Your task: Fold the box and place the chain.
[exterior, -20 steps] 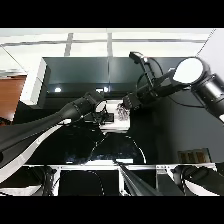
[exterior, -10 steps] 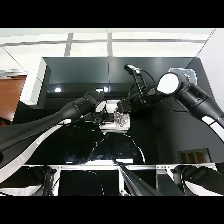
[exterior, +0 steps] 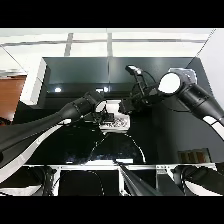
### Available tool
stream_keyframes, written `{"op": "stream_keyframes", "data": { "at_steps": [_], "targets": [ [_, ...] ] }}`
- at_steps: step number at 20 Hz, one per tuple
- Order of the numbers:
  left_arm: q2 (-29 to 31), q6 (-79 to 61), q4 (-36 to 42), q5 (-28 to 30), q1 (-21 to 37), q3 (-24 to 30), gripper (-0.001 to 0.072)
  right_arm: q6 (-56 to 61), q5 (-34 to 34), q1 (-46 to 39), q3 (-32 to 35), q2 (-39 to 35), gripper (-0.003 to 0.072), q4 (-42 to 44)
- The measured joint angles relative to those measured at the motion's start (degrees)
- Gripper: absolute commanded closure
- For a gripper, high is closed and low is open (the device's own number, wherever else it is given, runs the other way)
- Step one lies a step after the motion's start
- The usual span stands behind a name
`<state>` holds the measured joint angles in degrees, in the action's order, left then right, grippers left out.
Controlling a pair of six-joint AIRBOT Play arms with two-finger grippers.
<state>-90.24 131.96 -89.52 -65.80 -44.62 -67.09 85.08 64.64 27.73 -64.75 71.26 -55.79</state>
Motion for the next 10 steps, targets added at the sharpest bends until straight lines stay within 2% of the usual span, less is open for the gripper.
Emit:
{"op": "stream_keyframes", "data": {
  "at_steps": [5, 6, 8, 10],
  "targets": [
    [0.0, -1.3, 0.0, 0.3, 0.0, 0.0, 0.068, 0.0, 7.1, -7.4, 0.0, -7.0, 0.0369, -4.6],
    [0.0, -1.5, 0.0, 0.5, 0.0, -0.1, 0.0607, 0.0, 8.2, -8.6, 0.0, -8.4, 0.037, -5.3],
    [0.0, -1.2, 0.0, 1.2, 0.0, -1.0, 0.0122, -0.3, 10.2, -10.3, 0.0, -11.0, 0.0369, -6.8],
    [0.3, -0.5, -0.1, -0.3, -0.2, -2.6, 0.0101, -0.9, 11.9, -11.1, 0.0, -12.5, 0.0369, -7.7]
  ]
}}
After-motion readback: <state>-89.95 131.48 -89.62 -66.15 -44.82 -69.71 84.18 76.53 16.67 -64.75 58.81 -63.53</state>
